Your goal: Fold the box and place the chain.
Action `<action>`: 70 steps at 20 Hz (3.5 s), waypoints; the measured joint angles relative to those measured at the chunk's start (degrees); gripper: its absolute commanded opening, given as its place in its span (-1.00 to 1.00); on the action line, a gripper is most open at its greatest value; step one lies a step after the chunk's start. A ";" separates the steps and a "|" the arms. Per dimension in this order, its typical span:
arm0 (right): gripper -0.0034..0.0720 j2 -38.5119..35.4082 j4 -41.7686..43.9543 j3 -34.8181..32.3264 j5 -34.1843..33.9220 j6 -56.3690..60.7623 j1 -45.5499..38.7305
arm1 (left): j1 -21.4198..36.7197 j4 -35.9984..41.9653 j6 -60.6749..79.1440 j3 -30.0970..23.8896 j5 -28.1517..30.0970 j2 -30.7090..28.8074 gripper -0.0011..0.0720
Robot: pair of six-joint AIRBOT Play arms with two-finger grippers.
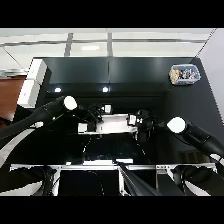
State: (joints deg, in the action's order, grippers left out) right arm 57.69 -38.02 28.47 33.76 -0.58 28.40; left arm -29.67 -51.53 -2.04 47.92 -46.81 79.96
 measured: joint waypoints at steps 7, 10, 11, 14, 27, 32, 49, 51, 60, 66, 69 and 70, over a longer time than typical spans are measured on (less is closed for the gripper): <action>0.93 0.15 0.09 0.31 -0.90 -2.80 -2.67 | 0.00 0.04 0.07 0.00 -0.13 0.00 -0.90; 0.93 0.96 1.66 0.31 -0.87 -5.18 -3.15 | 0.02 -0.04 0.07 0.00 -0.13 0.00 -0.90; 0.93 1.40 3.26 0.31 -0.59 -6.69 -3.21 | 0.02 -0.02 0.07 0.00 -0.13 0.00 -0.90; 0.93 3.39 9.38 0.31 1.55 -13.27 -3.37 | 0.00 -0.02 0.11 0.00 -0.26 0.00 -0.90; 0.93 12.87 13.73 1.20 5.99 -20.20 -3.32 | 0.00 0.07 0.13 0.00 -0.37 0.00 -0.90; 0.93 13.84 12.07 2.01 5.66 -17.29 -3.32 | 0.00 0.11 0.11 0.00 -0.26 0.00 -0.90; 0.93 14.32 8.15 2.32 4.07 -11.63 -2.71 | 0.00 0.09 0.07 0.00 -0.20 0.00 -0.90; 0.93 14.53 7.63 2.51 3.80 -10.78 -2.29 | 0.00 0.07 0.07 0.00 -0.20 0.00 -0.90; 0.93 15.39 5.22 3.39 3.26 -8.04 -1.79 | 0.00 0.13 0.07 0.00 -0.17 0.00 -0.90; 0.30 15.52 4.96 3.48 3.17 -7.50 -1.79 | 0.00 0.15 0.07 0.00 -0.17 0.00 -0.90; 0.30 15.52 4.83 3.52 3.19 -7.48 -1.79 | 0.00 0.17 -0.61 0.00 -0.26 -0.09 0.47; 0.30 15.52 4.81 3.52 3.21 -7.48 -1.79 | 0.02 0.15 -1.38 0.00 -0.20 -0.22 0.83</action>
State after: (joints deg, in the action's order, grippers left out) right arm 73.21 -33.21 31.99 36.97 -8.05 26.61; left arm -29.65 -51.37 -3.42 47.92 -47.00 79.75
